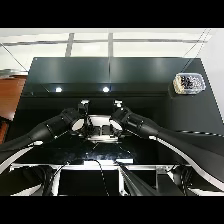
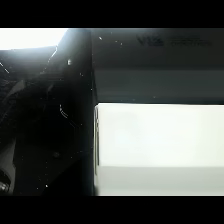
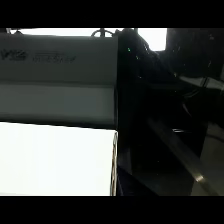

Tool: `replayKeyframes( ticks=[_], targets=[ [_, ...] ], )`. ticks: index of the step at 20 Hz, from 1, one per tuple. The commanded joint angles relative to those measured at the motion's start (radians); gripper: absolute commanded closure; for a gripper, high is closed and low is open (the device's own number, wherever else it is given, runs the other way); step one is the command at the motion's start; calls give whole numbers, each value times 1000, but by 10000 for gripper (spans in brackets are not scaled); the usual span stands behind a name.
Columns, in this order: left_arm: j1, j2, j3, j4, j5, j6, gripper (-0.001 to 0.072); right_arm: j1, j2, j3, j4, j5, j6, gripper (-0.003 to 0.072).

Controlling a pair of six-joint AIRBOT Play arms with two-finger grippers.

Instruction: Fold the box and place the chain.

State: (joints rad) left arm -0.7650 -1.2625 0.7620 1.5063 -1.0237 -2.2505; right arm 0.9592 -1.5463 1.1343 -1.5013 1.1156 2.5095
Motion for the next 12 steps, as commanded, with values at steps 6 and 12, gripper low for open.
replayKeyframes(
  ticks=[6, 12],
  targets=[
    [0, 0, 0, 3, -1, 0, 678, -2, -5, 1, 2, -4, 8, 664],
    [0, 0, 0, 3, -1, 0, 678, -2, -5, 1, 8, -5, 8, 664]
  ],
)
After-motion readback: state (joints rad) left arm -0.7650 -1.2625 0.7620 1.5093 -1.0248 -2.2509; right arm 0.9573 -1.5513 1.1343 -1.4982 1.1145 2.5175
